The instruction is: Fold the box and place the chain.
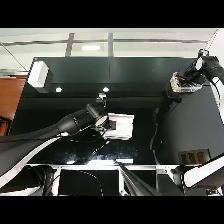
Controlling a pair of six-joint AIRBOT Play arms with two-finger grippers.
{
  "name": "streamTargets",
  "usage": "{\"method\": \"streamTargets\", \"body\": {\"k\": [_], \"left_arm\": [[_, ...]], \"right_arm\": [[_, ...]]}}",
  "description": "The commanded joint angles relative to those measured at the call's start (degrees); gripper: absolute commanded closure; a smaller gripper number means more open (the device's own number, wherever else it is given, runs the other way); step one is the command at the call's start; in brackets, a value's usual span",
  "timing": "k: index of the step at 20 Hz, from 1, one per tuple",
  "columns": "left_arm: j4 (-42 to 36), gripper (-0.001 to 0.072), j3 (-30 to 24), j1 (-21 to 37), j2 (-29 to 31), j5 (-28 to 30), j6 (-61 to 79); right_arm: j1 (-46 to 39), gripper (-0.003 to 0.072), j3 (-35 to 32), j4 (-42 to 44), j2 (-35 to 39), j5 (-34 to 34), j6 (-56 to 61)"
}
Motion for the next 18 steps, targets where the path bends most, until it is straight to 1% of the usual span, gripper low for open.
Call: {"method": "streamTargets", "body": {"k": [1,2,3,5,7,8,11,15,18], "left_arm": [[0.02,0.0684,0.02,0.04,-0.02,-0.09,0.0],[0.02,0.0684,0.02,0.04,-0.02,-0.09,0.02],[0.02,0.0684,0.02,0.04,-0.02,-0.09,0.02],[0.02,0.0684,0.02,0.04,-0.02,-0.09,0.0],[0.02,0.0684,0.02,0.04,-0.02,-0.09,0.0],[0.02,0.0684,0.02,0.04,-0.02,-0.07,0.0],[0.02,0.0684,0.02,0.04,-0.02,0.0,0.0],[0.02,0.0684,0.02,0.04,-0.02,0.02,0.0],[0.02,0.0684,0.02,0.04,-0.02,0.04,0.0]], "right_arm": [[-0.04,0.0631,0.63,-0.09,-0.46,-0.59,-0.07],[-0.04,0.0632,1.22,-0.11,-0.39,-0.07,-0.11],[-0.04,0.0674,1.97,-0.09,-0.13,0.83,-0.52],[-0.04,0.0677,3.93,-0.04,1.4,4.0,-3.39],[-0.04,0.0678,5.46,0.07,4.5,7.76,-7.89],[-0.02,0.0679,5.49,0.46,7.17,9.55,-11.3],[0.02,0.0679,5.49,5.66,16.65,13.57,-19.87],[0.39,0.0681,5.49,10.05,29.73,14.49,-23.08],[0.39,0.0681,5.49,13.9,37.79,15.39,-24.33]]}}
